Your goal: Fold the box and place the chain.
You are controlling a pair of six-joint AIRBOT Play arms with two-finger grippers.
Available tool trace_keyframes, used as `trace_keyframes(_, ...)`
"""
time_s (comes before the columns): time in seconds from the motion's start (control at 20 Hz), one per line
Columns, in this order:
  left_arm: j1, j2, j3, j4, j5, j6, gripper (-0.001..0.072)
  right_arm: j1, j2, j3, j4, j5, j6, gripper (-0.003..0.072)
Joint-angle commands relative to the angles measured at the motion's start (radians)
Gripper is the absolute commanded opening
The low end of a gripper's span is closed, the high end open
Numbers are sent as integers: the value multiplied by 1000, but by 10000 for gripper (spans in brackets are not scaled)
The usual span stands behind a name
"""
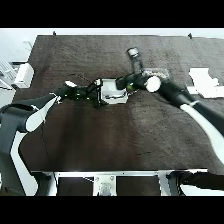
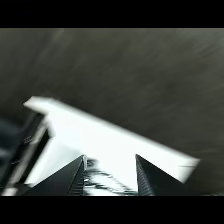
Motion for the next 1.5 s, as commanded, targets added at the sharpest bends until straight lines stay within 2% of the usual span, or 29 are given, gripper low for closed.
trace_keyframes(0.0, 0, 1, 0, 0, 0, 0, 470, -154, 100, -33, -55, 51, 40, 523)
trace_keyframes(0.05, 0, 1, 0, 0, 0, 0, 470, -208, 97, -57, -55, 51, 74, 553)
trace_keyframes(0.15, 0, 1, 0, 0, 0, 0, 470, -299, 59, -101, -20, 48, 92, 553)
trace_keyframes(0.3, 0, 1, 0, 0, 0, 0, 470, -364, -59, -107, 69, 21, 47, 553)
trace_keyframes(0.45, 0, 1, 0, 0, 0, 0, 470, -370, -157, -92, 201, -24, -60, 553)
trace_keyframes(0.7, 0, 0, 0, 0, 0, 0, 470, -368, -269, -40, 527, -23, -321, 553)
trace_keyframes(0.95, 0, 1, 0, 0, 0, 0, 470, -351, -354, 22, 680, -2, -462, 553)
trace_keyframes(1.05, 0, 1, 0, 0, 0, 0, 470, -344, -393, 51, 721, 3, -491, 481)
trace_keyframes(1.15, 0, 1, 0, 0, 0, 0, 470, -345, -425, 69, 723, -1, -493, 343)
trace_keyframes(1.25, 0, 1, 0, 0, 0, 0, 470, -359, -428, 76, 729, -16, -485, 36)
trace_keyframes(1.3, 0, 1, 0, 0, 0, 0, 470, -367, -423, 78, 728, -23, -485, 9)
trace_keyframes(1.45, 0, 1, 0, 0, 0, 0, 470, -372, -351, 79, 727, -8, -504, 9)
